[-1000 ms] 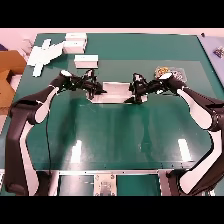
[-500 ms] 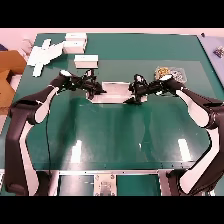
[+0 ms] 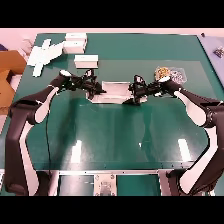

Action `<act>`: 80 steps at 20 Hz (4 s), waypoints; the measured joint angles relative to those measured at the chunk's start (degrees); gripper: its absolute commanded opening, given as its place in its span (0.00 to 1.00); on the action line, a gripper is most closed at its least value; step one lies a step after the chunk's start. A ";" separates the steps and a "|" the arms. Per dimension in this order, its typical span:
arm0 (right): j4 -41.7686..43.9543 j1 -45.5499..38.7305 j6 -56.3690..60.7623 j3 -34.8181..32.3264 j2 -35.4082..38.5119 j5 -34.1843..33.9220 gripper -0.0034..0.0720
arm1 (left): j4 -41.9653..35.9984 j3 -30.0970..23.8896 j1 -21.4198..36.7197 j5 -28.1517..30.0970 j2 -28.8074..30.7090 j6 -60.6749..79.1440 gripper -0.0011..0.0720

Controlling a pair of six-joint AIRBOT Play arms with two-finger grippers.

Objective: Fold the box and place the chain.

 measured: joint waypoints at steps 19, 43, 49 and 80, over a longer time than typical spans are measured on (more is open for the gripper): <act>1.36 -0.15 0.00 0.96 -1.44 0.46 0.68 | 0.00 0.00 0.04 -0.02 0.00 0.00 0.04; 0.98 -0.33 0.00 0.96 -1.49 0.46 0.68 | -0.02 0.00 0.02 0.02 0.00 0.00 0.04; 0.98 -0.33 0.00 0.96 -1.49 0.46 0.68 | -0.02 0.00 0.00 0.02 0.00 -0.02 0.04; 1.01 -0.33 0.00 0.96 -1.49 0.46 0.68 | -2.89 0.00 -0.04 -0.28 0.26 -0.09 0.66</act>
